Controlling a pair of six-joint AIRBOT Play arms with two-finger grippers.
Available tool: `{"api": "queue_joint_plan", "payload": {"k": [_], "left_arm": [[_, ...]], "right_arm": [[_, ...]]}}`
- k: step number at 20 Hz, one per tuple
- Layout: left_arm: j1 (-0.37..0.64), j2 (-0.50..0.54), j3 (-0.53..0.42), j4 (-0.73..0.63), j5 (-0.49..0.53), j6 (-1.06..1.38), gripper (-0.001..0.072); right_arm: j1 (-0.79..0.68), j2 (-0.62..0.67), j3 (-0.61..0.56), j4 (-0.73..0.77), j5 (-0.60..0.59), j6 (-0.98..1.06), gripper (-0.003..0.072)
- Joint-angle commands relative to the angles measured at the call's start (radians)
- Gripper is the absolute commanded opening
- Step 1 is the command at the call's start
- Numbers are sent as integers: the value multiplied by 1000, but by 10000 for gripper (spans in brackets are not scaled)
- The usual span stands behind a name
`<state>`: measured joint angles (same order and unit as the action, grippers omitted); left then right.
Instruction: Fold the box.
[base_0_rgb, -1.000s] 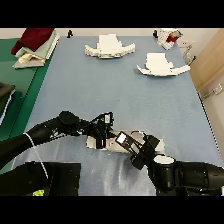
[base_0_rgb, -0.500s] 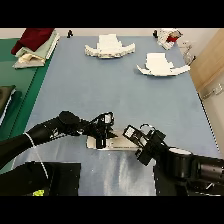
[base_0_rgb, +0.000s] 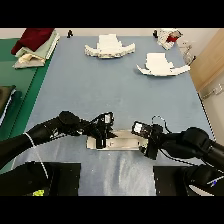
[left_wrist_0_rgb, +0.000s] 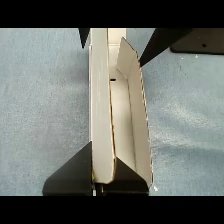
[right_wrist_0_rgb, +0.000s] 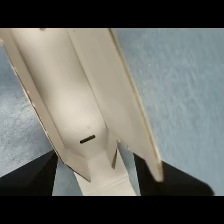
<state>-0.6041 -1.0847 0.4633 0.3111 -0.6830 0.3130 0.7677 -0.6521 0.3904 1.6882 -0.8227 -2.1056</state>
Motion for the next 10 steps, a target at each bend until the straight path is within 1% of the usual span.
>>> {"api": "queue_joint_plan", "payload": {"k": [1, 5, 7, 10], "left_arm": [[0, 0, 0, 0, 0, 1, 14], [0, 0, 0, 0, 0, 1, 14], [0, 0, 0, 0, 0, 1, 14], [0, 0, 0, 0, 0, 1, 14]], "right_arm": [[-176, 3, -19, 346, 35, -468, 720], [-203, -53, -20, 397, 22, -558, 720], [-203, -84, -20, 413, 11, -558, 720], [-203, -93, -20, 413, -25, -545, 720]]}}
